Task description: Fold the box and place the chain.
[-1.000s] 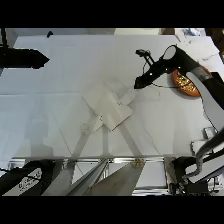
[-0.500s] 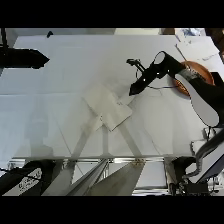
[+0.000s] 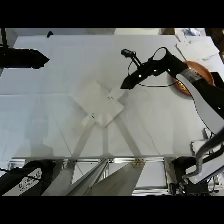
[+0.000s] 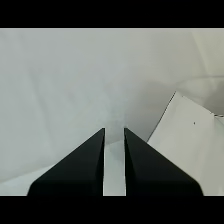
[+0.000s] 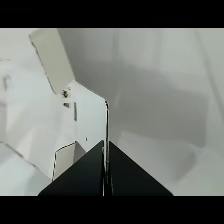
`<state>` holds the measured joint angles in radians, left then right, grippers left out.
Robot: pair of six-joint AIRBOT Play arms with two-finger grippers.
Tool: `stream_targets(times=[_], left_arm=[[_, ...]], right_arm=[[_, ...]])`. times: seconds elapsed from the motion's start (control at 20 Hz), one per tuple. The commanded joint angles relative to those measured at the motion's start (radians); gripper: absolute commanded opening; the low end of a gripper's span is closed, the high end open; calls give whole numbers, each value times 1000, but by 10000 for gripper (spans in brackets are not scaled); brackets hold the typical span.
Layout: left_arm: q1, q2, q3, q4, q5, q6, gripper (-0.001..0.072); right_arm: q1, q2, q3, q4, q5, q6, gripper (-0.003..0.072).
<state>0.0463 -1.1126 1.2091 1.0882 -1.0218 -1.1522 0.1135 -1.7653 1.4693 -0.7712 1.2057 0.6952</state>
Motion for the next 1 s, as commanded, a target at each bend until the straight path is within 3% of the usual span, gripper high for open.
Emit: stream_targets(times=[0.0, 0.2, 0.3, 0.4, 0.6, 0.95], left_arm=[[0, 0, 0, 0, 0, 0, 137], [0, 0, 0, 0, 0, 0, 137], [0, 0, 0, 0, 0, 0, 137], [0, 0, 0, 0, 0, 0, 137], [0, 0, 0, 0, 0, 0, 137], [0, 0, 0, 0, 0, 0, 137]], right_arm=[[23, 121, -121, 146, -180, -23, 7], [8, 309, -421, 168, -430, -24, 7], [-37, 421, -589, 255, -607, -38, 7], [-81, 491, -689, 326, -697, -71, 7], [-70, 475, -756, 361, -739, -79, 7], [19, 466, -835, 470, -937, -68, 8]])
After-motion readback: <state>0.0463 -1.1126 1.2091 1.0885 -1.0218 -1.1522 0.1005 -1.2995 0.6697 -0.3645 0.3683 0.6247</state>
